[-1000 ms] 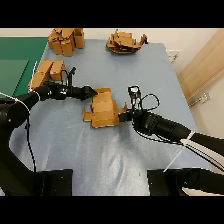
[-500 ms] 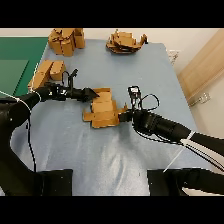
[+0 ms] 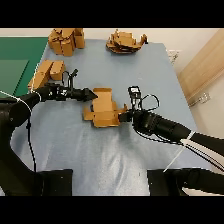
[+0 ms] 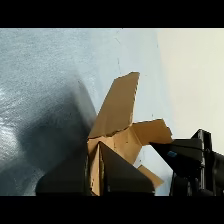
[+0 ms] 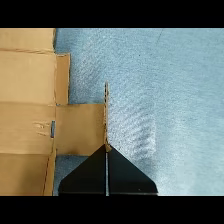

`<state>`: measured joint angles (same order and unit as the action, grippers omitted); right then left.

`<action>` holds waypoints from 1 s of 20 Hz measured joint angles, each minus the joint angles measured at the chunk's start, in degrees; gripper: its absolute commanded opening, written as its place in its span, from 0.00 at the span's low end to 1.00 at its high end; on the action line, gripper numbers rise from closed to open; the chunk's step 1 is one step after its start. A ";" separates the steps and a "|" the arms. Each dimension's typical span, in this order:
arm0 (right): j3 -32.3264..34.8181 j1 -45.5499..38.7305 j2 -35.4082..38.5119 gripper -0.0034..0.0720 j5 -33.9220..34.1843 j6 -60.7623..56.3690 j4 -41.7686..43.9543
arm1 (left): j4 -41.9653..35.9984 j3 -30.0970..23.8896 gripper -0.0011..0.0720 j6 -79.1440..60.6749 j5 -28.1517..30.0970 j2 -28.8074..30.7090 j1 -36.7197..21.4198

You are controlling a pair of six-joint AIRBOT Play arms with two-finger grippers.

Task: Fold the box.

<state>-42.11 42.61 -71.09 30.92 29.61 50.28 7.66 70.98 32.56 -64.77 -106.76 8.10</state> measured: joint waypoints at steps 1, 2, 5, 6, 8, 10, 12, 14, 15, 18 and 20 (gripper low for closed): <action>0.00 0.00 0.00 0.05 -0.04 0.00 -0.02 | -0.04 0.00 0.04 -0.70 -0.11 0.00 0.00; 0.00 0.00 0.00 0.05 -0.02 0.02 -0.02 | -0.15 0.02 0.04 -1.88 -0.15 0.02 0.00; -0.04 0.02 0.28 0.05 0.76 1.77 -0.07 | -0.20 0.07 0.04 -6.25 -0.72 0.11 0.02; -0.07 0.02 0.52 0.05 1.40 2.67 -0.17 | -0.17 0.20 0.04 -7.48 -0.96 0.20 0.11; -0.09 0.00 1.29 0.05 3.15 4.96 -0.46 | -0.28 0.68 0.04 -9.05 -1.88 0.35 0.11; -0.11 0.07 2.29 0.08 4.72 7.50 -0.72 | -0.33 1.55 0.04 -10.14 -2.62 0.39 0.07; -0.11 0.04 3.69 0.46 7.43 9.94 -0.85 | -0.22 2.82 0.04 -11.63 -2.93 0.44 0.04; -0.13 -0.04 5.27 0.48 9.18 11.87 -1.05 | -0.09 4.28 0.04 -13.09 -4.31 0.46 -0.04; -0.11 0.11 6.23 0.48 10.67 12.92 -0.96 | 0.35 4.90 0.04 -13.62 -4.92 0.48 0.13; -0.11 -0.02 9.14 0.48 16.26 16.63 -1.03 | 1.70 6.10 0.04 -14.67 -5.51 0.66 0.04; -0.11 0.00 11.10 0.48 19.47 19.37 -0.92 | 2.93 6.45 0.04 -16.39 -5.95 0.68 0.13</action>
